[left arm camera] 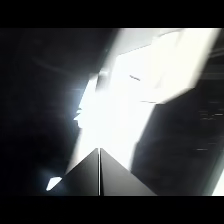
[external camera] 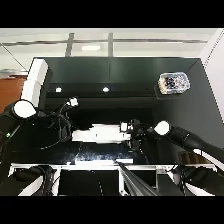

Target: Fold the box and place the chain.

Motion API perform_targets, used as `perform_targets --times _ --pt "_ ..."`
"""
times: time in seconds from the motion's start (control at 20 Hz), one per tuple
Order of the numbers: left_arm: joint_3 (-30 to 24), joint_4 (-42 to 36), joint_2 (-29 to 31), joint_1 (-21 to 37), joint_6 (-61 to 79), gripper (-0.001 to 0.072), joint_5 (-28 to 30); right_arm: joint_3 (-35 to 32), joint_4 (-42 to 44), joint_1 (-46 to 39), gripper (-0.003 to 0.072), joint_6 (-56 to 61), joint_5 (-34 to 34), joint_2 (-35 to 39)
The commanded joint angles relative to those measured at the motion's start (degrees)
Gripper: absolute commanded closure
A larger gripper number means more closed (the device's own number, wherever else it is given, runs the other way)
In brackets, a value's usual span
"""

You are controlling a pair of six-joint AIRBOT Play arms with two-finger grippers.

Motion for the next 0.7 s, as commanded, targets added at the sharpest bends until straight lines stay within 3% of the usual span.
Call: perform_targets --times 0.0,0.2,0.35,0.65 --pt "-0.02 -9.57 0.63 0.61 -2.89 0.0682 -4.76 0.04 0.02 0.04 0.0280 0.04 0.02 0.04" --pt "-0.90 -21.84 0.44 -0.57 -2.86 0.0682 0.55 0.04 0.02 0.04 0.0281 0.02 0.02 0.04" --pt "-1.22 -22.73 -0.87 -4.59 -2.82 0.0683 7.08 0.04 0.02 0.04 0.0280 0.04 0.02 0.04" --pt "-1.22 -22.69 -4.26 -12.50 -2.25 0.0683 26.73 0.04 0.02 0.04 0.0281 0.02 0.00 0.04"
